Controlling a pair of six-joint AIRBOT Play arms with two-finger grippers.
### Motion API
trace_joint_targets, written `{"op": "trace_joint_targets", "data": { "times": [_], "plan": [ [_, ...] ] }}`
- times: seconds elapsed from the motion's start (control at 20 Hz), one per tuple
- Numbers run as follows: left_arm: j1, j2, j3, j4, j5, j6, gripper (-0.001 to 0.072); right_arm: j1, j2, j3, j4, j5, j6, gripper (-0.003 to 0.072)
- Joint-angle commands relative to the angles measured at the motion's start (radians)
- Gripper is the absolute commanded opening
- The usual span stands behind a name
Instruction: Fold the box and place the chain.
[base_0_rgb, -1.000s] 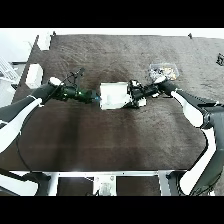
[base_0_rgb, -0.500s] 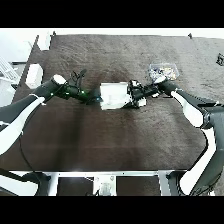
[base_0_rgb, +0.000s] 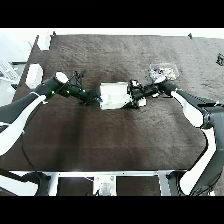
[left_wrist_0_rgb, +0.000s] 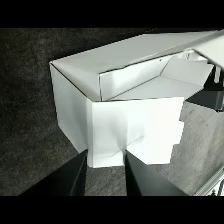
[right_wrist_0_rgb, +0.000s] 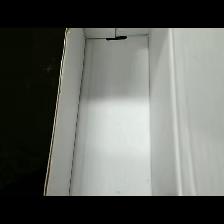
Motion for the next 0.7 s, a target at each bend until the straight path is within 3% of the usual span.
{"op": "trace_joint_targets", "data": {
  "times": [0.0, 0.25, 0.65],
  "plan": [
    [0.000, -0.001, 0.015, 0.009, 0.020, -0.024, 0.0280, -0.001, 0.000, 0.000, 0.000, 0.000, 0.000, 0.0593],
    [-0.027, -0.007, 0.040, 0.041, 0.048, -0.031, 0.0280, -0.001, 0.000, 0.000, 0.000, 0.000, 0.000, 0.0592],
    [-0.050, -0.050, 0.127, 0.141, -0.024, -0.148, 0.0280, -0.001, 0.000, 0.000, 0.000, 0.000, 0.000, 0.0592]
  ]
}}
